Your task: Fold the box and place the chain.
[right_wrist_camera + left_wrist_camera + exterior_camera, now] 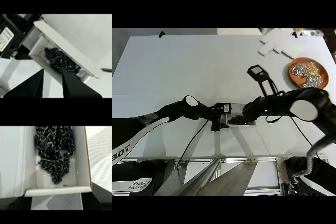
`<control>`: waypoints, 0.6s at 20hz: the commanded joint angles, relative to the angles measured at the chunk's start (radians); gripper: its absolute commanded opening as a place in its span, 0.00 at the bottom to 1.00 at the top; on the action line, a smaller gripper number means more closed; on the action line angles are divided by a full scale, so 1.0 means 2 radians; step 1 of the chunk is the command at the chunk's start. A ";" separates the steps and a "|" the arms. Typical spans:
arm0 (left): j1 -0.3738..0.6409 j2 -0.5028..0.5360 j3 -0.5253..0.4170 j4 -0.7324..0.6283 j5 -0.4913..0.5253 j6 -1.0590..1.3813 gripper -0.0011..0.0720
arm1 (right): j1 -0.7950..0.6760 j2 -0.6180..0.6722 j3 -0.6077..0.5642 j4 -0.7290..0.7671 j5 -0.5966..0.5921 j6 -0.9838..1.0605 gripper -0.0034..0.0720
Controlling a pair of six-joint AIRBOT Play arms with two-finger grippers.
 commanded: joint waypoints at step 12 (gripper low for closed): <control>0.000 0.000 0.000 0.000 0.000 0.000 0.47 | -0.228 -0.072 0.010 -0.080 0.035 0.002 0.48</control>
